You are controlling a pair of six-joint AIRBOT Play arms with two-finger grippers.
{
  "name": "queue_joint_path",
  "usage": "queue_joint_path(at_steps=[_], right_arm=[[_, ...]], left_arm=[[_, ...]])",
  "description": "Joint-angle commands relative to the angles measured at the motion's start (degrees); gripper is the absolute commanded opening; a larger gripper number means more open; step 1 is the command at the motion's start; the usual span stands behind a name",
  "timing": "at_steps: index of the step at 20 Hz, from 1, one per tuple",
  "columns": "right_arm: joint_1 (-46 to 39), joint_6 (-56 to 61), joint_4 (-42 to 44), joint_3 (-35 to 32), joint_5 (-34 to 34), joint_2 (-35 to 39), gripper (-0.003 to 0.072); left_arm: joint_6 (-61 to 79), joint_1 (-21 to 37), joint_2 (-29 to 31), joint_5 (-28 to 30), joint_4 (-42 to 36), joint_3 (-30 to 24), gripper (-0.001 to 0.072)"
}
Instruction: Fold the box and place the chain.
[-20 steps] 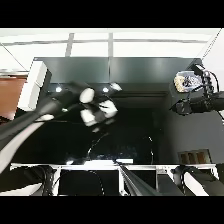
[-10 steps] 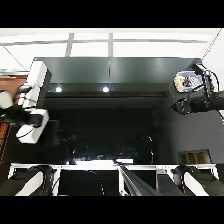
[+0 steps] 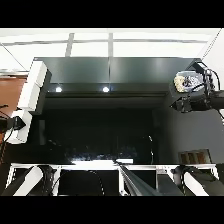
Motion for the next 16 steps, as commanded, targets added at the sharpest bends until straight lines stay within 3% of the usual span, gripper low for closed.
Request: queue_joint_path(at_steps=[1,5,11,12,13,16], right_arm=[[0.1,0.6,0.0,0.0,-1.8,0.0,0.0017],[0.1,1.5,0.0,0.0,-2.5,0.0,0.0017],[0.1,3.4,0.0,0.0,-2.5,0.0,0.0017],[0.1,3.4,0.0,0.0,-2.5,0.0,0.0017],[0.1,3.7,0.0,0.0,-2.5,0.0,0.0017],[0.1,4.4,0.3,0.0,-1.4,0.0,0.0017]], left_arm=[[10.7,2.2,-3.7,5.0,-4.0,-0.2,0.0294],[15.1,2.1,-7.9,7.7,-5.3,-0.2,0.0293],[15.2,1.4,-9.5,12.3,-5.4,0.7,0.0296],[15.2,1.4,-9.5,12.8,-5.7,1.0,0.0404],[14.8,1.4,-9.5,13.4,-5.7,1.5,0.072],[9.3,0.9,-9.2,11.0,-5.7,5.6,0.0712]])
